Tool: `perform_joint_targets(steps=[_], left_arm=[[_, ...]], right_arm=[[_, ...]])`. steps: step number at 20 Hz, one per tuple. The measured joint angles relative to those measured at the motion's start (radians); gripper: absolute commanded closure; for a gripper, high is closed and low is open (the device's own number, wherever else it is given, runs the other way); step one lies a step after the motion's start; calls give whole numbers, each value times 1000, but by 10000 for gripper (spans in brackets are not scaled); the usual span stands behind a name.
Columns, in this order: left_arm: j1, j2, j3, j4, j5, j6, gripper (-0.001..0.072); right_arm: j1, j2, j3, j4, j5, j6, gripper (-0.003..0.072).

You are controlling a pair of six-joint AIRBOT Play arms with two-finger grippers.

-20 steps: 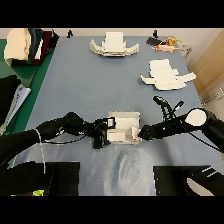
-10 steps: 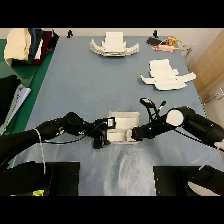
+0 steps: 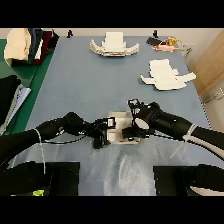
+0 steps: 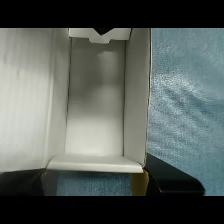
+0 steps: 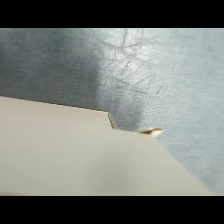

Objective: Fold the box.

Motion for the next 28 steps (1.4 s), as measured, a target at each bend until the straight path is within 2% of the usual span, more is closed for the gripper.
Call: perform_joint_targets(steps=[2,4,5,9,10,11,12,22,26,28], left_arm=[[0,0,0,0,0,0,298],[0,0,0,0,0,0,299],[0,0,0,0,0,-1,298],[0,0,-1,-1,0,-2,298],[0,0,-1,-1,0,-2,298],[0,0,-1,-1,0,-1,298],[0,0,-1,0,0,0,298],[0,0,-1,0,0,2,298],[0,0,-1,0,0,1,298],[0,0,-1,0,0,0,298]], right_arm=[[12,-24,11,-21,13,48,428],[19,-37,17,-40,26,80,624],[20,-41,18,-48,32,94,683],[24,-48,23,-58,28,114,682],[25,-49,23,-59,28,115,589],[26,-50,23,-66,27,112,387],[26,-52,23,-59,16,110,267],[26,-35,24,-43,35,106,260],[24,5,55,-42,79,89,260],[24,45,82,-53,113,76,291]])
